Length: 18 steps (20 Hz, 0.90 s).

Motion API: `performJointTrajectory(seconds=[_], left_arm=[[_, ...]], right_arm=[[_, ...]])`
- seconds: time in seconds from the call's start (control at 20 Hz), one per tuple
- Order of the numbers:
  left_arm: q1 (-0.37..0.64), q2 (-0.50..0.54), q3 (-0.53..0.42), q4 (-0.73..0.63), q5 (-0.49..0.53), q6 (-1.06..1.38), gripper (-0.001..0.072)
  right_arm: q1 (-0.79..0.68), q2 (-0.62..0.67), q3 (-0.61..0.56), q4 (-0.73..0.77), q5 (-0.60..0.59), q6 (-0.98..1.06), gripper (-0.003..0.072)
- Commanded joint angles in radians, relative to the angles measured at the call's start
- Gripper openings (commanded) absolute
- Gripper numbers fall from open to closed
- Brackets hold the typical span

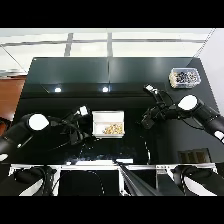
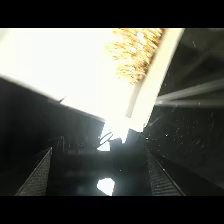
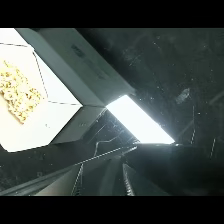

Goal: Fold the box and place the chain.

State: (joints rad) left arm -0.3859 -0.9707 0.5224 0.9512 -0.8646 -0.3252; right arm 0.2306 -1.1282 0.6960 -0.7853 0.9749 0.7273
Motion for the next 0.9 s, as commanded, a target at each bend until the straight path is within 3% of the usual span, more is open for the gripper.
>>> performJointTrajectory(seconds=[0.0, 0.3, 0.85], left_arm=[[0.028, -0.136, 0.026, -0.055, 0.008, 0.253, 0.0718], [0.066, -0.266, 0.062, -0.234, -0.036, 0.525, 0.0718], [0.042, -0.29, 0.062, -0.307, 0.009, 0.562, 0.0718]], right_arm=[[0.002, -0.001, 0.0, 0.006, 0.0, 0.023, 0.0314], [0.002, -0.001, 0.0, 0.008, 0.009, 0.04, 0.0314], [0.002, -0.001, 0.0, 0.007, 0.008, 0.04, 0.0314]])
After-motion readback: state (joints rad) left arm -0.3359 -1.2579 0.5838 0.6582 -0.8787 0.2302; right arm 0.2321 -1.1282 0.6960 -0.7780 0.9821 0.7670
